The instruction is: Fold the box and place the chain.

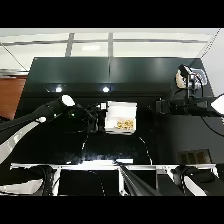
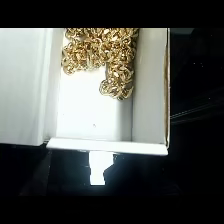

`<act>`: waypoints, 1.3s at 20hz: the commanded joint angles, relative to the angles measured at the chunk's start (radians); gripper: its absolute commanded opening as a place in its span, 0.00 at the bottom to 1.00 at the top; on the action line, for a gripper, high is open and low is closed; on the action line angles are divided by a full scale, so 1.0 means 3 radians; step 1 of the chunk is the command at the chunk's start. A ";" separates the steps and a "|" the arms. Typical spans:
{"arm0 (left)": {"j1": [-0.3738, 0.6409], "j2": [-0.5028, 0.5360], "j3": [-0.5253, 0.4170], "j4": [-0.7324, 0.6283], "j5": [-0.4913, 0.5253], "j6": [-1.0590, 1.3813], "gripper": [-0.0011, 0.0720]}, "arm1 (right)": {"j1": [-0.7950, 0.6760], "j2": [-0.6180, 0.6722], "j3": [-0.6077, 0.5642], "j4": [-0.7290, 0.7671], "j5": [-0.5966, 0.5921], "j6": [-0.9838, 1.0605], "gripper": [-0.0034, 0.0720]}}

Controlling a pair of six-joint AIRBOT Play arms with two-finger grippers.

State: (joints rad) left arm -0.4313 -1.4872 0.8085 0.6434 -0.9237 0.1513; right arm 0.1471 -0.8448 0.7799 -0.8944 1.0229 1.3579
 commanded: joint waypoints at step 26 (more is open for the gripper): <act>-0.0014 -0.0001 0.0004 -0.0116 0.0014 0.0005 0.68 | 0.0243 -0.0623 -0.0013 0.0086 -0.1095 0.0334 0.99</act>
